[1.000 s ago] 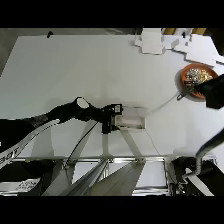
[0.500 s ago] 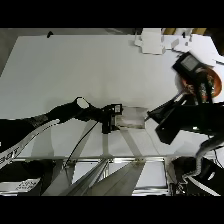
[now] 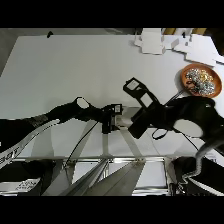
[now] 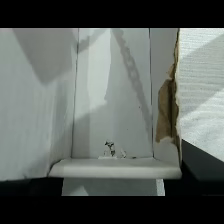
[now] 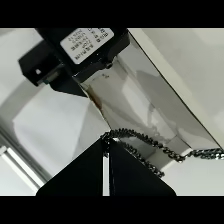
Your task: Fold the box and place the chain.
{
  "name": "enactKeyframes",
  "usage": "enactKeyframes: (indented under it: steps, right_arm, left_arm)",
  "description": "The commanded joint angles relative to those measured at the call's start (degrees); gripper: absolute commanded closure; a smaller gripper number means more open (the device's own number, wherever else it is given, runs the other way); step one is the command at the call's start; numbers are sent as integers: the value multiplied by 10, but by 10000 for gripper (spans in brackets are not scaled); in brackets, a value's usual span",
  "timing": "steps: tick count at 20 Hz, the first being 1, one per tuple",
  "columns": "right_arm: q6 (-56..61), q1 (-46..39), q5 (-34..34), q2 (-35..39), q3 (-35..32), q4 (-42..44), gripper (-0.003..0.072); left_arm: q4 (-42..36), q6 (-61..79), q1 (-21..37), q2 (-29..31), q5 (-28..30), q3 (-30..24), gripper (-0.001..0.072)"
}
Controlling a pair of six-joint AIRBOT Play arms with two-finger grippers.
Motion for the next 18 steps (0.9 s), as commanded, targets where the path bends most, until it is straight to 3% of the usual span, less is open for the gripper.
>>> enactKeyframes:
  steps: [1, 4, 9, 13, 16, 18]
  right_arm:
    - [-20, 2, -17, -65, -14, -4, 673]
    - [-41, 2, -23, -80, -14, -5, 560]
    - [-40, -41, 84, -20, 32, -37, 552]
    - [-53, -195, 132, 18, 40, -99, 555]
    - [-66, -327, 103, -8, 17, -97, 542]
    - [-66, -391, 88, -42, 1, -96, 325]
  left_arm:
    - [0, 0, 0, 0, 0, 0, 498]
    - [0, 0, 0, 0, 0, 0, 498]
    - [0, 0, 0, 0, 0, 0, 498]
    - [0, 0, 0, 0, 0, 0, 498]
    - [0, 0, 0, 0, 0, 0, 498]
    - [0, 0, 0, 0, 0, 0, 498]
